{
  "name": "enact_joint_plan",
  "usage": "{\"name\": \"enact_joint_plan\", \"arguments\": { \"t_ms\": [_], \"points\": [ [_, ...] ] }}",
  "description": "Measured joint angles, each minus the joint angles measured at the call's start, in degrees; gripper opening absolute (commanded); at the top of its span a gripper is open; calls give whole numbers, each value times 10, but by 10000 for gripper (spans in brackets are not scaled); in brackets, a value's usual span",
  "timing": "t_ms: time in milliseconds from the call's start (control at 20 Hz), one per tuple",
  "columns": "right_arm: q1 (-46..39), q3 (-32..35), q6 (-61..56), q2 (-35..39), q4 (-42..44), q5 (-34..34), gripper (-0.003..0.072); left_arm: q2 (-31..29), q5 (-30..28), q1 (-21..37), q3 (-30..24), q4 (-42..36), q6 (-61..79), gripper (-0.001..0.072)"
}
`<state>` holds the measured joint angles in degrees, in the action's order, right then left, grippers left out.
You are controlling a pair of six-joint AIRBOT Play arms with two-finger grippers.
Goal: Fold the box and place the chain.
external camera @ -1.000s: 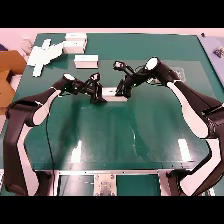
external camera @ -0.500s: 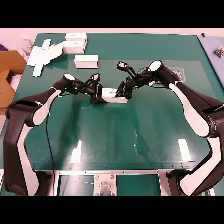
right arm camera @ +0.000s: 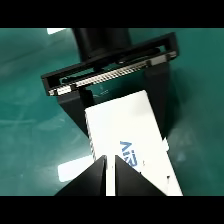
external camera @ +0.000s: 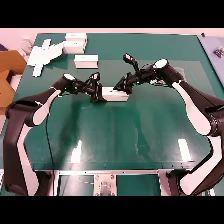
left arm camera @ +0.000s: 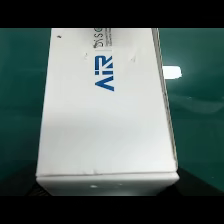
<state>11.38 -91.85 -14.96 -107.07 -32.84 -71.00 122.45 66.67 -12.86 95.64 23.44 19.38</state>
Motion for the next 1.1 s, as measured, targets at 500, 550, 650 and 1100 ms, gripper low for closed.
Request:
{"name": "enact_joint_plan", "arguments": {
  "t_ms": [500, 550, 650, 1100],
  "points": [
    [2, 40, -39, -21, -3, 23, 12, 0, 2, 0, 0, 2, 3, 529],
    [3, 41, -40, -22, -9, 25, 11, 0, 2, 0, 0, 2, 3, 528],
    [6, 43, -44, -23, -22, 26, 12, 0, 2, 0, 0, 2, 3, 529],
    [-12, 7, -55, 6, -20, 24, 49, 0, 1, 0, 0, -2, 0, 529]
  ]
}}
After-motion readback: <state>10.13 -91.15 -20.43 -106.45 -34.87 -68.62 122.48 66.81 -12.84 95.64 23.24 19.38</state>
